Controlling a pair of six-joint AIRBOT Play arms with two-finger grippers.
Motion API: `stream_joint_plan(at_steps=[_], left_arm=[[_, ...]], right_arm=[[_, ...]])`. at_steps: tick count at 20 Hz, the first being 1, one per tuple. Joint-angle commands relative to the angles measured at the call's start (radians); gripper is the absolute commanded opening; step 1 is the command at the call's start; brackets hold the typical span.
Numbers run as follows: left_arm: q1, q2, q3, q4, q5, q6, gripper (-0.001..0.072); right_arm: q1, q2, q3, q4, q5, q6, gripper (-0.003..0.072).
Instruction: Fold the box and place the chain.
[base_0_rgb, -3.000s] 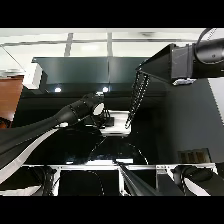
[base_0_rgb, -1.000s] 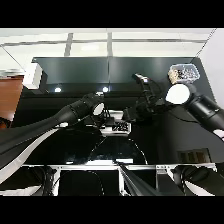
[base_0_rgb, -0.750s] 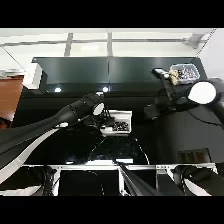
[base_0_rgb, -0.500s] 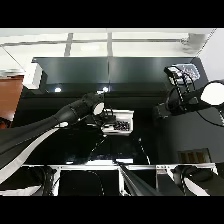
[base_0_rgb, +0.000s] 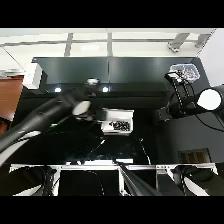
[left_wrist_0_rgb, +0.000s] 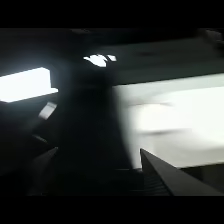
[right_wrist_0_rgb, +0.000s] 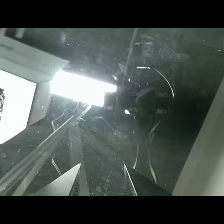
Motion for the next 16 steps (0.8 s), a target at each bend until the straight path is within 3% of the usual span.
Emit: stream_joint_plan(at_steps=[1,2,4,5,7,9,10,16], left_arm=[[0.198,0.211,-0.217,-0.002,0.021,0.085,0.0567],[0.31,0.264,-0.304,-0.151,0.105,0.214,0.0567],[0.509,0.298,-0.449,-0.642,0.209,0.846,0.0567],[0.579,0.293,-0.506,-0.847,0.173,1.233,0.0567],[0.639,0.272,-0.584,-1.04,0.142,1.702,0.0568],[0.624,0.248,-0.603,-1.063,0.151,1.967,0.0582],[0.602,0.236,-0.603,-1.064,0.16,2.089,0.071],[0.39,0.202,-0.587,-1.031,0.411,2.433,0.0711]], right_arm=[[0.0,0.001,-0.008,0.002,-0.031,0.001,0.0325],[0.0,0.001,-0.009,0.007,-0.038,0.001,0.0324],[0.0,0.001,-0.008,0.03,-0.052,0.002,0.0325],[0.0,0.001,-0.008,0.039,-0.059,0.002,0.0324],[0.0,0.001,-0.008,0.056,-0.059,0.002,0.0325],[0.0,0.0,-0.009,0.06,-0.056,0.011,0.0325],[0.0,0.001,-0.008,0.06,-0.056,0.02,0.0324],[0.0,0.0,-0.008,0.09,-0.055,0.029,0.0324]])
